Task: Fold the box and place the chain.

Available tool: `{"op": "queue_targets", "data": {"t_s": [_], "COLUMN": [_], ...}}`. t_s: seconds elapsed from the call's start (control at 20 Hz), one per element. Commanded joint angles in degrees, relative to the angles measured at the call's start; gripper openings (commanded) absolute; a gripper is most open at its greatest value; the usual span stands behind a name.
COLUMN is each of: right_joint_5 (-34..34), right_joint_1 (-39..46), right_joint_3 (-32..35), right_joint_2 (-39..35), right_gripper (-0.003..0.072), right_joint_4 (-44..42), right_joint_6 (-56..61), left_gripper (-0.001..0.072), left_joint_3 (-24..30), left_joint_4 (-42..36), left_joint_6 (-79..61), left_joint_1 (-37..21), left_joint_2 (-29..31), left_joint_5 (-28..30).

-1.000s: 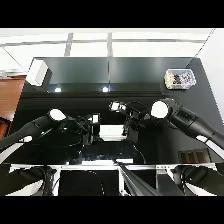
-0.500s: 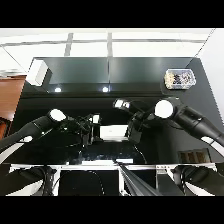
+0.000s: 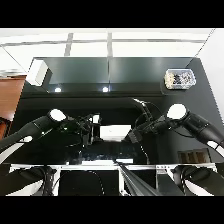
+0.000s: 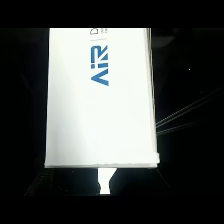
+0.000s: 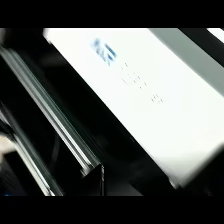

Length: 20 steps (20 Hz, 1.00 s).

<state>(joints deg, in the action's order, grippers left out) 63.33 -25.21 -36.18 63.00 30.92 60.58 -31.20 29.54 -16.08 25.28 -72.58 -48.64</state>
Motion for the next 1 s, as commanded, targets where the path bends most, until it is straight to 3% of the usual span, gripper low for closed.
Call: {"op": "queue_targets", "data": {"t_s": [0.0,0.25,0.45,0.65,0.8,0.95], "right_joint_5": [-11.1,-17.0,-18.6,-18.3,-12.6,-0.9], "right_joint_1": [-0.3,-3.6,-3.8,-3.8,-3.3,-0.2], "right_joint_3": [4.6,4.6,4.6,4.6,2.4,-5.7], "right_joint_2": [0.6,4.8,5.3,5.3,4.7,0.3], "right_gripper": [0.0010,0.0012,0.0012,0.0012,0.0017,0.0017], "right_joint_4": [-14.6,-14.0,-7.8,-6.8,-4.9,8.7], "right_joint_6": [-2.3,-2.3,-0.2,-0.4,-1.7,1.6], "left_gripper": [0.0285,0.0285,0.0285,0.0285,0.0285,0.0285], "left_joint_3": [0.0,0.0,0.0,0.0,0.0,-0.3], "left_joint_4": [0.0,0.0,0.0,-0.3,-0.3,-0.2], "left_joint_6": [0.0,0.0,0.0,0.0,0.0,0.0], "left_joint_1": [0.0,0.0,0.0,0.0,0.0,-0.1], "left_joint_2": [0.0,0.0,0.0,0.0,0.0,0.0], "left_joint_5": [0.1,0.1,0.1,0.2,0.1,0.1]}}
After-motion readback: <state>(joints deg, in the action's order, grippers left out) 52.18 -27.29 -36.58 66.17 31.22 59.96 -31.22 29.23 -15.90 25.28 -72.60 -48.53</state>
